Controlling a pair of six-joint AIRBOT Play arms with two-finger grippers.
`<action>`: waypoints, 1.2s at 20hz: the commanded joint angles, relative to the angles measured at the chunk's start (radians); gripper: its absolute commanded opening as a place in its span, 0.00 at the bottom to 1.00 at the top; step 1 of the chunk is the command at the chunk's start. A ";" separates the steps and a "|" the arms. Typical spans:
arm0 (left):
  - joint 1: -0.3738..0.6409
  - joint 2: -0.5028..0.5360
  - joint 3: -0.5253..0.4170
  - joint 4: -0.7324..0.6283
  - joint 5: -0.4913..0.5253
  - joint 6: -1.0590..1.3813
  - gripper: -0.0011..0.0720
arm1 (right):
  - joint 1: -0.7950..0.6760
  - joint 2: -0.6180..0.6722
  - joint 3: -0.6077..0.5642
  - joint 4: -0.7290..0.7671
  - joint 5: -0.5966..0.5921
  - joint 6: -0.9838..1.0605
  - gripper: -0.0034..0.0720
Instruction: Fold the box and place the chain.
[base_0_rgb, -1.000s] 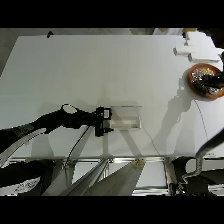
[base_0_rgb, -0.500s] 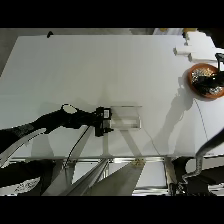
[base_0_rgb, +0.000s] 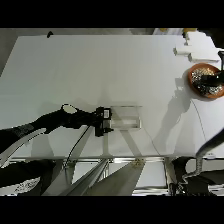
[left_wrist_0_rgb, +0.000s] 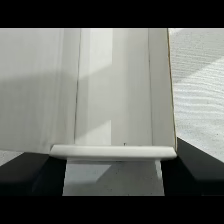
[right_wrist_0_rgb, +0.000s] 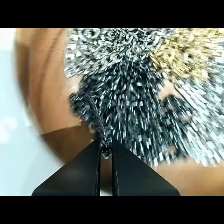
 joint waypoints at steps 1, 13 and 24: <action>0.000 0.000 0.000 0.000 0.000 0.000 0.11 | 0.000 0.172 0.001 0.037 0.139 0.001 0.06; 0.000 0.000 0.000 0.000 0.000 0.000 0.11 | 0.288 0.758 0.001 0.373 0.573 0.054 0.06; 0.000 0.000 0.000 0.000 0.000 0.000 0.11 | 0.903 0.924 -0.159 0.397 0.404 0.290 0.06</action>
